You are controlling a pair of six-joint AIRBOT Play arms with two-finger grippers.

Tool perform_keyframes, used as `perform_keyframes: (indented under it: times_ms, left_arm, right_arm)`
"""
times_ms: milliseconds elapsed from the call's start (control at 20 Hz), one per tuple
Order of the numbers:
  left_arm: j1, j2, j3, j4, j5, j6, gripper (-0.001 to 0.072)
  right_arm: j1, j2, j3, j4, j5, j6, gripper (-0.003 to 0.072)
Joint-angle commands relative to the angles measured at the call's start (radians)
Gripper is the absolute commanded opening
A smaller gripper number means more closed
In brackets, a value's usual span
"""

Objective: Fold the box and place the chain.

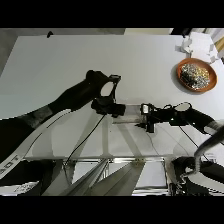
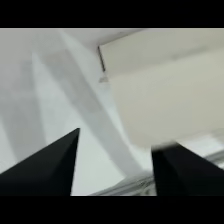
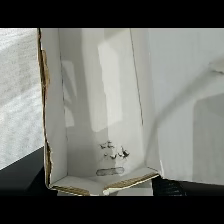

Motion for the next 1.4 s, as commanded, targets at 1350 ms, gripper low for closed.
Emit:
perform_keyframes:
  times_ms: [1350]
  left_arm:
    - [0.269,0.035,-0.603,-0.900,0.604,2.258,0.0707]
  right_arm:
    - [0.000,0.001,0.000,0.000,0.001,0.000,0.0411]
